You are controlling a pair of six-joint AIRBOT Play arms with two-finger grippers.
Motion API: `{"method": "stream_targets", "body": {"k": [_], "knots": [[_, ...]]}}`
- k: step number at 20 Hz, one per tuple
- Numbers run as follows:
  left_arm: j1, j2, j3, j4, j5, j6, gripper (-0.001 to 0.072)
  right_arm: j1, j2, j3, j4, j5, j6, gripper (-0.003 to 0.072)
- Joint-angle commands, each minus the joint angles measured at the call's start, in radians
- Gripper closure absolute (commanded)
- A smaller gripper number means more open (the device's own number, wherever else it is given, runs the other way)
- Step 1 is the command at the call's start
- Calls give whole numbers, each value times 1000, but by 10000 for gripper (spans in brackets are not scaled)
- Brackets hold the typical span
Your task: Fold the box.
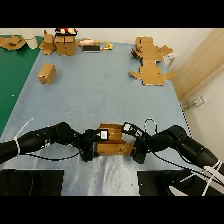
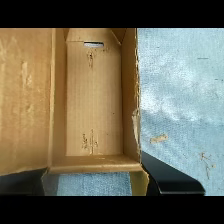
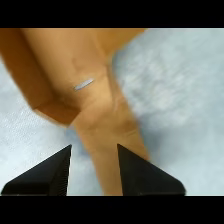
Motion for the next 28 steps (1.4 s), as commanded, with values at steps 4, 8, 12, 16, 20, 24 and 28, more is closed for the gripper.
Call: {"method": "stream_targets", "body": {"k": [4,8,12,16,20,24,28], "knots": [[0,0,0,0,0,0,364,9,-13,45,90,111,-226,229],[0,0,0,0,0,0,364,9,-71,45,110,82,-251,230],[0,0,0,0,0,0,364,24,-79,46,119,93,-295,230],[0,0,0,0,0,0,364,98,-79,46,128,89,-319,409],[0,0,0,0,0,0,364,125,-79,46,115,113,-319,535],[0,0,0,0,0,0,364,127,-79,46,116,198,-320,535],[0,0,0,0,0,0,364,144,-82,46,134,206,-327,496]]}}
